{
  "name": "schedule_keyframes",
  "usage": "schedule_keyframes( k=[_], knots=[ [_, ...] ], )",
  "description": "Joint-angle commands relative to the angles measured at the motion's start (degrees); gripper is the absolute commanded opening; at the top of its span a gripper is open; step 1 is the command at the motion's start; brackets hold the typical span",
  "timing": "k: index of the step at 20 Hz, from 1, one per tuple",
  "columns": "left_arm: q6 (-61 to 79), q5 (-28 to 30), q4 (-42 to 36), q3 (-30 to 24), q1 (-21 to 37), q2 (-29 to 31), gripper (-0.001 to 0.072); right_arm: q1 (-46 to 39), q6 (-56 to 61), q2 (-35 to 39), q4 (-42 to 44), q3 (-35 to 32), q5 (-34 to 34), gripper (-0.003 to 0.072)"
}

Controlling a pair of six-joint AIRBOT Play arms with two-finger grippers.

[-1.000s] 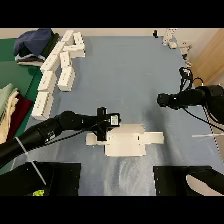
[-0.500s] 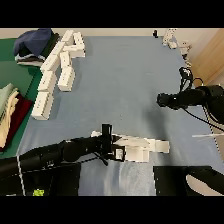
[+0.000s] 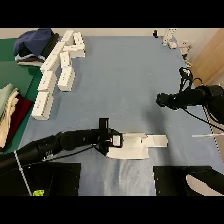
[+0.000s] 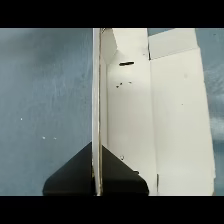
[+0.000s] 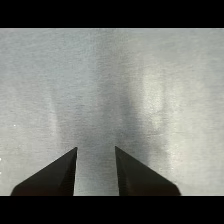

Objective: Fold the box.

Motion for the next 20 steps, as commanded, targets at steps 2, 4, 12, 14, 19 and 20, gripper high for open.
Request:
schedule_keyframes(
  k=[2, 4, 12, 14, 19, 20],
  knots=[
    [-2.71, -13.57, 1.18, 2.54, 7.21, -0.22, 0.001, 0.04, 0.0, -0.02, 0.04, 0.02, 0.11, 0.0368],
    [-3.17, -16.39, 1.2, 2.56, 7.87, -1.33, 0.001, 0.04, 0.02, -0.02, 0.07, 0.02, 0.44, 0.0368],
    [-13.16, -20.06, 9.29, 5.14, 7.85, -4.31, 0.001, 0.04, 0.0, -0.02, 0.09, 0.02, 0.39, 0.0368],
    [-16.59, -21.2, 9.38, 5.14, 7.87, -4.31, 0.0011, 0.07, 0.0, -0.02, 0.09, 0.02, 0.39, 0.0368],
    [-21.49, -21.55, 10.78, 6.25, 7.87, -4.31, 0.0011, 0.13, -0.02, -0.02, 1.2, 0.02, -1.01, 0.0367],
    [-22.73, -22.21, 11.8, 6.8, 7.87, -4.31, 0.0011, 0.13, -0.04, -0.02, 1.42, 0.02, -1.55, 0.0368]
  ],
)
